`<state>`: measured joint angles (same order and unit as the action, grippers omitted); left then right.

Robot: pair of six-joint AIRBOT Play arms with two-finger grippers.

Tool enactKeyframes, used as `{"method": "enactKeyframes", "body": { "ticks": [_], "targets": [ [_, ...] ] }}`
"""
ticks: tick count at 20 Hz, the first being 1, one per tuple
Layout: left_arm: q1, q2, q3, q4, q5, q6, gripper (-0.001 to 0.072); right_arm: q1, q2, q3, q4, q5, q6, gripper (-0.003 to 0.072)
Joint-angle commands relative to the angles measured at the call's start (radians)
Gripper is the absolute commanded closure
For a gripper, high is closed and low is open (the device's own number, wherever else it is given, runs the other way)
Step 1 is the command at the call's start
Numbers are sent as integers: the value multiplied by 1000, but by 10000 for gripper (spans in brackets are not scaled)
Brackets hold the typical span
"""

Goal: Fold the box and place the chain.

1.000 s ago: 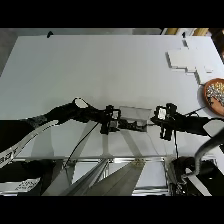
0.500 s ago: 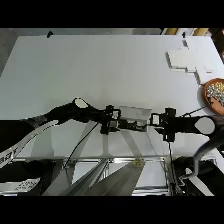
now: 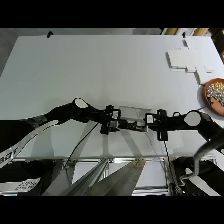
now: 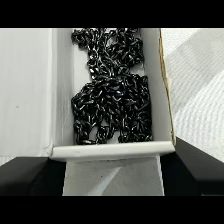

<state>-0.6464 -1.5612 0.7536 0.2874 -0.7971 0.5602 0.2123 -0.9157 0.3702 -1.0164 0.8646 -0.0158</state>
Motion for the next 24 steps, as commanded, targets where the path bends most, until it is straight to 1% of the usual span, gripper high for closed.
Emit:
{"method": "enactKeyframes", "body": {
  "ticks": [1, 4, 6, 7, 9, 11, 13, 16, 18, 20, 21, 22, 23, 24],
  "targets": [
    [1, 0, 0, 0, 0, 0, 679, 1, 31, 0, -34, 101, 79, 667],
    [0, 0, 0, 0, 0, 0, 679, 1, 207, 15, -37, 263, 205, 667],
    [0, 0, 0, 0, 0, 0, 679, 1, 330, 30, -24, 332, 299, 667],
    [1, 0, 0, 0, 0, 0, 679, 1, 377, 30, 14, 332, 335, 667],
    [1, 0, 0, 0, 0, 0, 679, 1, 431, 30, 204, 314, 347, 666],
    [0, 0, 0, 0, 0, 0, 679, 3, 419, 30, 411, 240, 347, 666],
    [0, 0, 0, 0, 0, 0, 679, 60, 380, 30, 503, 99, 348, 666],
    [1, 0, 0, 0, 0, 0, 679, 230, 275, 30, 474, -114, 347, 666],
    [0, 0, 0, 0, 0, 0, 679, 317, 180, 30, 388, -238, 350, 666],
    [0, 0, 0, 0, 0, 0, 679, 334, 104, 30, 364, -286, 385, 666],
    [1, 0, 0, 0, 0, 0, 679, 334, 84, 30, 359, -289, 397, 665],
    [0, 0, 0, 0, 0, 0, 679, 334, 77, 31, 335, -289, 418, 623],
    [1, 0, 0, 0, 0, 0, 679, 333, 81, 37, 280, -289, 475, 492],
    [0, 0, 0, 0, 0, 0, 679, 327, 88, 59, 192, -264, 558, 408]
  ]
}}
